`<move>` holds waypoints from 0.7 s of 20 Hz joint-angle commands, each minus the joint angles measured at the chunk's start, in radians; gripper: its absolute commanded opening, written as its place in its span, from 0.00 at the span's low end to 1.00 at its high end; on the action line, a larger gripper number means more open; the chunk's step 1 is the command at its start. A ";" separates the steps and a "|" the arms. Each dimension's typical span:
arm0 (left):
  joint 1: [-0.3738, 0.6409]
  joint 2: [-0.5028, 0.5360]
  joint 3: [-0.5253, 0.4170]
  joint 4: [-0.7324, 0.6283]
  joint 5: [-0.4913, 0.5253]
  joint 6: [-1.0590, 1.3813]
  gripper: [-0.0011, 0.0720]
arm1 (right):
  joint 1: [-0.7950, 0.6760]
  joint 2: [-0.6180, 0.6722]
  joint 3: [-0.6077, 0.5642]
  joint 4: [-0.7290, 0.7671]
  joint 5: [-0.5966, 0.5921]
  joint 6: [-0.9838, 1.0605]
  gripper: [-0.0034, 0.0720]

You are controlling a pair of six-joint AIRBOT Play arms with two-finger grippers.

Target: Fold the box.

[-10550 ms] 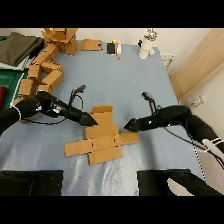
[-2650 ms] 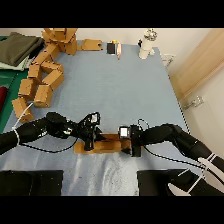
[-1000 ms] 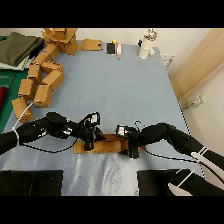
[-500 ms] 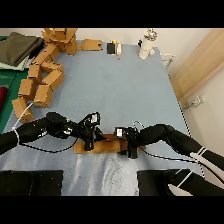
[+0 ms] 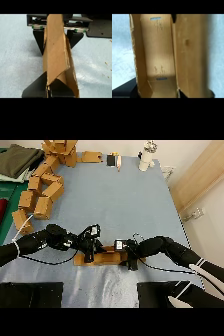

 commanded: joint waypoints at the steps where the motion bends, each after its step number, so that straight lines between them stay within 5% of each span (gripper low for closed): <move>1: -0.001 0.001 0.000 0.000 0.000 0.000 0.03 | 0.000 -0.012 -0.001 -0.004 -0.004 0.001 0.73; 14: -0.001 0.001 0.000 0.000 0.000 0.000 0.03 | 0.000 -0.013 0.000 0.008 -0.005 0.001 0.72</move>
